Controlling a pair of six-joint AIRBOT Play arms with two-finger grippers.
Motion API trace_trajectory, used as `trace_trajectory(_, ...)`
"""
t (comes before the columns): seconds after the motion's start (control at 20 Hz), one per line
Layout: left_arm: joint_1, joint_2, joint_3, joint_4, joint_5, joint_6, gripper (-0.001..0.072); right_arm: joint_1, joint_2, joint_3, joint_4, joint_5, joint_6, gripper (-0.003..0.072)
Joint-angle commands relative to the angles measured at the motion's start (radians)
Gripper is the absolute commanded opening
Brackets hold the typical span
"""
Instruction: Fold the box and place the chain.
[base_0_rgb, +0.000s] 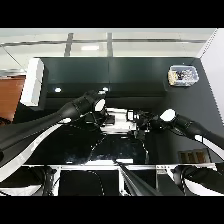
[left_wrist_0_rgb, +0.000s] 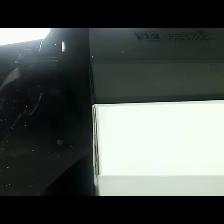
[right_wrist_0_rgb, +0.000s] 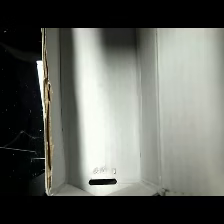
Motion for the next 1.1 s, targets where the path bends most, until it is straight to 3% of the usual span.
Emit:
trace_trajectory(0.0, 0.0, 0.0, 0.001, -0.004, 0.005, 0.003, 0.0026, 0.0, 0.0, 0.001, 0.0, 0.0, 0.0, 0.0004)
trace_trajectory(0.4, 0.001, 0.0, 0.001, -0.003, -0.011, 0.003, 0.0026, 0.0, 0.001, 0.001, 0.0, 0.009, 0.0, 0.0004)
trace_trajectory(0.45, 0.001, 0.0, 0.001, -0.003, -0.011, 0.003, 0.0026, 0.0, 0.001, 0.001, 0.0, 0.024, 0.0, 0.0058)
trace_trajectory(0.5, 0.001, 0.0, 0.001, -0.003, -0.011, 0.003, 0.0026, 0.0, 0.002, 0.001, 0.001, 0.029, 0.026, 0.0426)
trace_trajectory(0.55, 0.001, 0.0, 0.001, -0.003, -0.011, 0.003, 0.0025, 0.0, 0.007, 0.001, -0.002, 0.031, 0.081, 0.0713)
trace_trajectory(0.8, 0.001, 0.0, 0.001, -0.003, -0.015, -0.006, 0.0025, -0.036, 0.125, 0.006, -0.137, 0.154, 0.139, 0.071)
trace_trajectory(0.95, 0.001, 0.0, 0.001, -0.003, -0.015, -0.006, 0.0025, -0.043, 0.143, 0.005, -0.156, 0.17, 0.142, 0.0709)
trace_trajectory(1.0, 0.001, 0.0, 0.001, -0.003, -0.014, -0.006, 0.0025, -0.035, 0.143, 0.005, -0.15, 0.164, 0.141, 0.065)
trace_trajectory(1.05, 0.001, 0.0, 0.001, -0.003, -0.015, -0.006, 0.0025, -0.023, 0.143, 0.005, -0.149, 0.158, 0.141, 0.0447)
